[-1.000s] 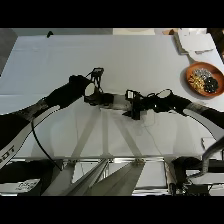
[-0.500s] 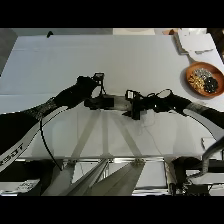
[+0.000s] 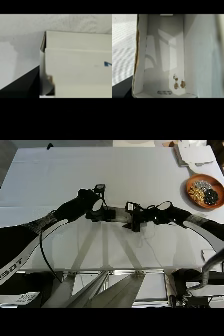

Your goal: Fold the box and place the chain.

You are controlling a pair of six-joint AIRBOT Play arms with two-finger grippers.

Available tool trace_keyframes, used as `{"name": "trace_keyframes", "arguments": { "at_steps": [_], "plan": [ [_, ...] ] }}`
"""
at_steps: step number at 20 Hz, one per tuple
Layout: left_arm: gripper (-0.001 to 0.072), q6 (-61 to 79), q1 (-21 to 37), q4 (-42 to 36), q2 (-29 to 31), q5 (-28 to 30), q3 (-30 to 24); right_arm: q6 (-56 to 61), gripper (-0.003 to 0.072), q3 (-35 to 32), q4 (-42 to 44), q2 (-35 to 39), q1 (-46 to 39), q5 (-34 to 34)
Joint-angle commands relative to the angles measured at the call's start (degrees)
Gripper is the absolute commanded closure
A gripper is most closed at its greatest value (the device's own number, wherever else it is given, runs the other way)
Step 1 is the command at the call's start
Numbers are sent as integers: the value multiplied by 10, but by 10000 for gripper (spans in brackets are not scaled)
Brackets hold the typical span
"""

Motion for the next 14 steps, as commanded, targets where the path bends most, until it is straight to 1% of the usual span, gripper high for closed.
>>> {"name": "trace_keyframes", "arguments": {
  "at_steps": [1, 9, 10, 11, 12, 14],
  "plan": [
    [314, 1, 1, 17, 16, -10, 1, 0, 298, 0, 0, 0, 0, 0],
    [318, 2, 0, 19, 23, -10, 2, 0, 298, 0, 0, 0, 0, 0],
    [354, 2, 0, 19, 23, -10, 2, 0, 298, 0, 0, 0, 0, 0],
    [428, 2, 0, 23, 23, -9, 2, 0, 298, 0, 0, 0, 0, 0],
    [442, 2, 0, 30, 22, -8, 2, 0, 298, 0, 0, 0, 0, 0],
    [442, 2, 0, 44, 20, -5, 2, 0, 298, 0, 0, 0, 0, 0]
  ]
}}
